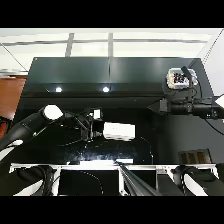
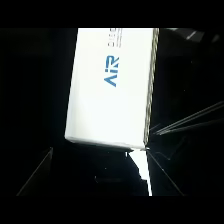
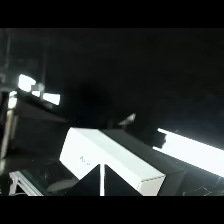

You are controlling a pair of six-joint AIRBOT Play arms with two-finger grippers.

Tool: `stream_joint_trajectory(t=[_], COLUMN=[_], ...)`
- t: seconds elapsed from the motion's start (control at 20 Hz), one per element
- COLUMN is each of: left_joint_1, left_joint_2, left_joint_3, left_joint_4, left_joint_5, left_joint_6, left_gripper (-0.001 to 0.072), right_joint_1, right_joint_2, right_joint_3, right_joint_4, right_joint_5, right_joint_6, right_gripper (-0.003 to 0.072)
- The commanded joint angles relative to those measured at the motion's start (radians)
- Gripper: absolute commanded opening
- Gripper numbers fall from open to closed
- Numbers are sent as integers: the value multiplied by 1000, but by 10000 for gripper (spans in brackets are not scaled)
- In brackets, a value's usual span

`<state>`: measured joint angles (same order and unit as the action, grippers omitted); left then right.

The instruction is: Fold the box and place the chain.

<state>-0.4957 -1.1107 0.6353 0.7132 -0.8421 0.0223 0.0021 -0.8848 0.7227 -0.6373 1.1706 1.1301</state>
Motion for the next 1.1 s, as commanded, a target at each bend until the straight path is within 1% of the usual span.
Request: stream_joint_trajectory(t=[0.0, 0.1, 0.25, 0.35, 0.45, 0.6, 1.05], left_joint_1=[-46, -95, -139, -147, -146, -150, -154], left_joint_2=[41, 4, -104, -174, -229, -257, -271], left_joint_3=[22, 66, 161, 222, 270, 277, 277], left_joint_4=[-2, -15, -15, -15, -9, 16, 38], left_joint_5=[3, 40, 44, 13, -69, -82, -84], left_joint_6=[-61, -111, -160, -167, -196, -195, -196], left_gripper=[708, 708, 704, 703, 702, 702, 703], right_joint_1=[-27, -27, -27, -27, -27, -27, -27], right_joint_2=[12, 12, 12, 12, 12, 12, 12], right_joint_3=[2, 2, 2, 2, 2, 2, 2], right_joint_4=[-11, -11, -11, -11, -11, -12, -12], right_joint_5=[-9, -18, -23, -23, -23, -24, -31], right_joint_6=[3, 3, 3, 3, 3, 3, 3], right_gripper=[48, 47, 48, 47, 47, 48, 48])
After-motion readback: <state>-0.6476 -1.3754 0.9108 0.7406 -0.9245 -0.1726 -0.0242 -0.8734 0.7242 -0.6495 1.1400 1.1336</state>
